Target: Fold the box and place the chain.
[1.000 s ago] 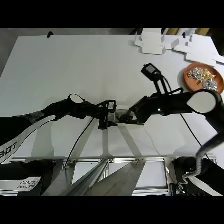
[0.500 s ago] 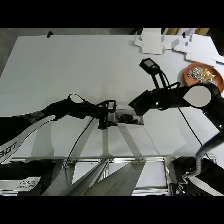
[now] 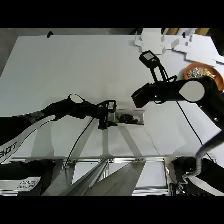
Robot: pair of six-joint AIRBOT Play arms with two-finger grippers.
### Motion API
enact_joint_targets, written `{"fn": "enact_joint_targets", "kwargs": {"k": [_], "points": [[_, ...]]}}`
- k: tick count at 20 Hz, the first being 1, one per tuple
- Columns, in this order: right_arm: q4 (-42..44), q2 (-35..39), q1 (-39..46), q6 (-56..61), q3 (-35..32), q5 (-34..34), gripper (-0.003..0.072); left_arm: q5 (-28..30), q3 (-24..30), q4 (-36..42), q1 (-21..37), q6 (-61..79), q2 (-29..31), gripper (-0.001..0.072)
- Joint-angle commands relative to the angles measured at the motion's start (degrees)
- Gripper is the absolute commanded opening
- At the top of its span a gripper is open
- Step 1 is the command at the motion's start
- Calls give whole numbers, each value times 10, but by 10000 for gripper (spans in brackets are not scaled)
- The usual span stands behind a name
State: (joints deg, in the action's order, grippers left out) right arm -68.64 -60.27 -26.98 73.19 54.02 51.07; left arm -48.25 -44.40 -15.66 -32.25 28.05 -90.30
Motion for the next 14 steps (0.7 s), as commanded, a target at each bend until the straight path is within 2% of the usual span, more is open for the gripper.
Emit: {"fn": "enact_joint_targets", "kwargs": {"k": [1,6,11,14], "points": [[-15,-30,0,0,1,-10,143,0,0,0,0,0,0,154],[-17,-37,-3,-16,1,-7,143,0,0,0,0,0,0,154],[-76,-38,-26,-47,0,11,145,0,0,0,0,0,0,154],[-83,-44,-39,-51,0,4,156,0,0,0,0,0,0,154]]}}
